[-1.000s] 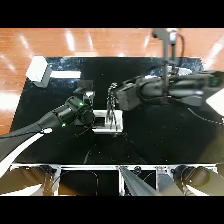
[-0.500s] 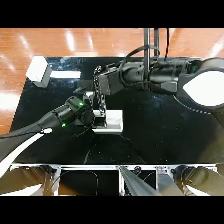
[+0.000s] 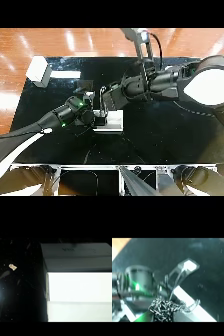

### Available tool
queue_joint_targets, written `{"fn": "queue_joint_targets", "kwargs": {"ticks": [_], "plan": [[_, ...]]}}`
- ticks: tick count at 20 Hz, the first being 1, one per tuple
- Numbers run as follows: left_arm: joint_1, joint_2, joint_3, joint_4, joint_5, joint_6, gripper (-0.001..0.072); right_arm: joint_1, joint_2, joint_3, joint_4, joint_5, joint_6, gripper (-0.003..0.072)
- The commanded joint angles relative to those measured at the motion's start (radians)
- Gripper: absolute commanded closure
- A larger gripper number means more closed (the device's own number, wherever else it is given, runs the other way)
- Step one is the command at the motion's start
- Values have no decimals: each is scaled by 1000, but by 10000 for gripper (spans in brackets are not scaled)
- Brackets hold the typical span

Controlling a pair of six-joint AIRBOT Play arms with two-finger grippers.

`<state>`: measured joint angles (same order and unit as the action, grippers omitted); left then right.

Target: Fold the box and place the chain.

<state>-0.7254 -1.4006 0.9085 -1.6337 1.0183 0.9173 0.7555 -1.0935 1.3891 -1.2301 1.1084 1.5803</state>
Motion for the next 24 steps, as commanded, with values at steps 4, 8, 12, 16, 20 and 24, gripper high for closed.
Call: {"fn": "queue_joint_targets", "kwargs": {"ticks": [4, 8, 12, 16, 20, 24], "plan": [[0, 0, 1, 2, 5, 0, 686, 0, 0, -31, -38, 65, -2, 659], [0, 0, 1, 1, 5, 0, 686, 0, -12, -132, -35, 2, 7, 659], [0, 0, 1, 1, 6, 0, 686, 0, -63, -157, -35, -16, 8, 659], [0, 0, 1, 1, 6, 0, 686, -10, -95, -157, -46, -87, 5, 660], [0, 0, 1, 1, 6, 0, 686, -61, -95, -111, -45, -116, 4, 659], [0, 0, 1, 2, 6, 0, 686, -75, -77, 27, -71, 2, -29, 659]]}}
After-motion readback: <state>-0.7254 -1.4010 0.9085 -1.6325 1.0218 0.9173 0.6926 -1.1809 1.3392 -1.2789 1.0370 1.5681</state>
